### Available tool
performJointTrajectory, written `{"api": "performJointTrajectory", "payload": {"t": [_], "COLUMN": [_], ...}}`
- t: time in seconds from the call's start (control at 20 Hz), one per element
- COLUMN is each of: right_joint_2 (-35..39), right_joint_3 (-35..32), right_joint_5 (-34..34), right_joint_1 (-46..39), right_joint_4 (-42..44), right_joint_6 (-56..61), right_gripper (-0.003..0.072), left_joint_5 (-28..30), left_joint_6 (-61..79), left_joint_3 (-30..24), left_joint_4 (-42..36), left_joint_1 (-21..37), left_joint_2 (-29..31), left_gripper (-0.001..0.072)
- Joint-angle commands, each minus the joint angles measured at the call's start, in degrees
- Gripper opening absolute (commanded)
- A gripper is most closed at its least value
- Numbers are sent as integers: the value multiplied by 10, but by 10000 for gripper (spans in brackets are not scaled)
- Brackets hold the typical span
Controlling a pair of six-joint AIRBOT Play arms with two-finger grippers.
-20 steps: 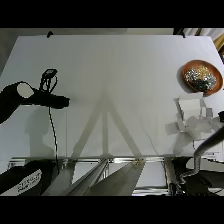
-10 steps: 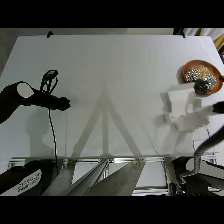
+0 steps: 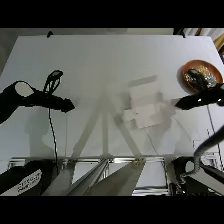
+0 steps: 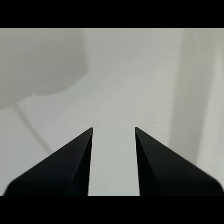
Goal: Fold the box and place the chain.
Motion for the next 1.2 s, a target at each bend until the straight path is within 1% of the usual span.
{"api": "performJointTrajectory", "payload": {"t": [0.0,0.05,0.15,0.2,0.35,0.45,0.6,0.65,0.7,0.85,1.05,1.15], "right_joint_2": [79,102,136,149,162,162,162,162,162,162,162,162], "right_joint_3": [-95,-117,-142,-148,-151,-151,-151,-151,-151,-151,-151,-151], "right_joint_5": [-50,-59,-61,-63,-80,-102,-108,-105,-105,-106,-106,-105], "right_joint_1": [77,97,141,161,208,227,239,239,239,239,239,239], "right_joint_4": [62,80,110,110,108,110,110,110,107,100,99,99], "right_joint_6": [-4,-4,-3,4,33,37,40,40,40,39,39,39], "right_gripper": [9,9,9,9,9,9,10,10,10,10,10,10], "left_joint_5": [-27,-38,-53,-54,-55,-52,-29,-26,-29,-56,-40,-39], "left_joint_6": [113,141,187,204,243,250,299,306,308,344,374,400], "left_joint_3": [0,0,-1,-1,-3,-3,-3,-3,-3,-3,-3,-3], "left_joint_4": [-126,-158,-199,-214,-239,-243,-249,-252,-263,-316,-346,-381], "left_joint_1": [0,0,0,0,-15,-49,-107,-116,-116,-110,-118,-122], "left_joint_2": [0,0,0,0,-5,-20,-63,-81,-96,-122,-141,-153], "left_gripper": [473,543,553,582,582,582,583,623,702,700,700,700]}}
